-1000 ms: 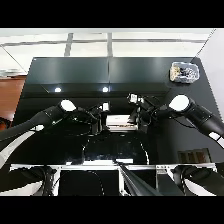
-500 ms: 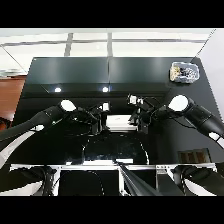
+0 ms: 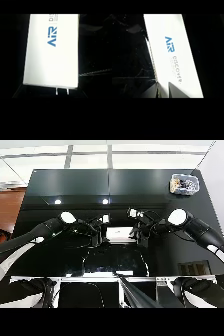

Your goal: Fold the box and place the chain.

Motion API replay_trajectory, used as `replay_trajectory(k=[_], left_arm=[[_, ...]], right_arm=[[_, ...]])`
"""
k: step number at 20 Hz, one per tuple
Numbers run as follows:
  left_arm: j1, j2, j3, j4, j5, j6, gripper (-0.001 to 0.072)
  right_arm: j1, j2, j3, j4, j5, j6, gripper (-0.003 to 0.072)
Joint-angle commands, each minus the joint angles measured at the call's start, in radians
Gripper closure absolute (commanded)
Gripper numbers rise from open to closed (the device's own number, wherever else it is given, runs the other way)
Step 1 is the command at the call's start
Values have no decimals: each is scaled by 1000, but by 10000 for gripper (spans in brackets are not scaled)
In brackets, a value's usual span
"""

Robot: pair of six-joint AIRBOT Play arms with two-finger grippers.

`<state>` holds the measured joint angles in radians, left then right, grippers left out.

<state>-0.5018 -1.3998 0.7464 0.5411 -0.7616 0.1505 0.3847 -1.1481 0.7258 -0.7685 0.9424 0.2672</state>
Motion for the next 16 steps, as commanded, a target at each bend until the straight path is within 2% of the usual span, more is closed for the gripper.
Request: replay_trajectory(k=[1,4,7,9,13,16], left_arm=[[-1,-1,1,0,2,0,272],[-1,0,1,0,2,0,272],[-1,0,1,0,2,0,273],[-1,0,1,0,2,0,272],[-1,-1,1,-1,2,0,273],[-1,-1,1,-4,2,0,272]], right_arm=[[0,1,-2,8,-7,37,542],[-10,47,49,15,46,165,544],[-80,93,65,16,128,447,572],[-118,90,47,39,176,576,673],[-124,36,-19,290,171,576,680],[-121,-65,-27,365,118,599,679]])
